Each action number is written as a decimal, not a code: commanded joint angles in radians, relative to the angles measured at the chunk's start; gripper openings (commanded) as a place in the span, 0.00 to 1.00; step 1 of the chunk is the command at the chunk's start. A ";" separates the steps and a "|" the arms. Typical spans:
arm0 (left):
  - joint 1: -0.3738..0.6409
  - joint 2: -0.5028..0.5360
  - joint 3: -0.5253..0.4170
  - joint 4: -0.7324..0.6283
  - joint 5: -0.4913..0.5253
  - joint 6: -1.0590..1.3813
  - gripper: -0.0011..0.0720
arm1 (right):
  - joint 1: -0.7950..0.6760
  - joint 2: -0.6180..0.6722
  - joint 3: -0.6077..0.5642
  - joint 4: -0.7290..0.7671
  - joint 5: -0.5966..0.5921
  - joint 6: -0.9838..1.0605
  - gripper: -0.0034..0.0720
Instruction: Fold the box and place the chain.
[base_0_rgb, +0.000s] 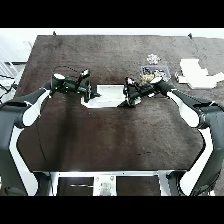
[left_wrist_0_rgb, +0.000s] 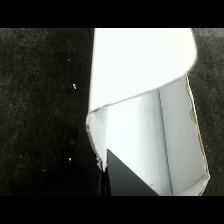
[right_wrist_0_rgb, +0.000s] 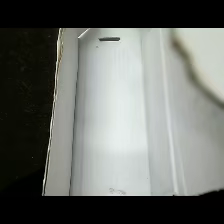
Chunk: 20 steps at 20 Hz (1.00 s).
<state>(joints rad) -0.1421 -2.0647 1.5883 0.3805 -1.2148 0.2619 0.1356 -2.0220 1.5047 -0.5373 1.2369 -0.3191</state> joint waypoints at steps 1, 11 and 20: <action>0.000 0.000 0.001 0.000 0.000 0.000 0.04 | 0.000 -0.002 0.015 -0.025 -0.010 0.000 0.89; 0.000 0.000 0.001 0.000 0.000 0.000 0.04 | 0.007 -0.005 0.025 -0.051 -0.009 0.020 0.80; 0.000 0.000 0.001 0.000 0.000 0.000 0.04 | 0.006 -0.005 0.024 -0.050 -0.008 0.020 0.78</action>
<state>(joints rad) -0.1421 -2.0647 1.5883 0.3801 -1.2152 0.2619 0.1413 -2.0262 1.5288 -0.5865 1.2263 -0.3004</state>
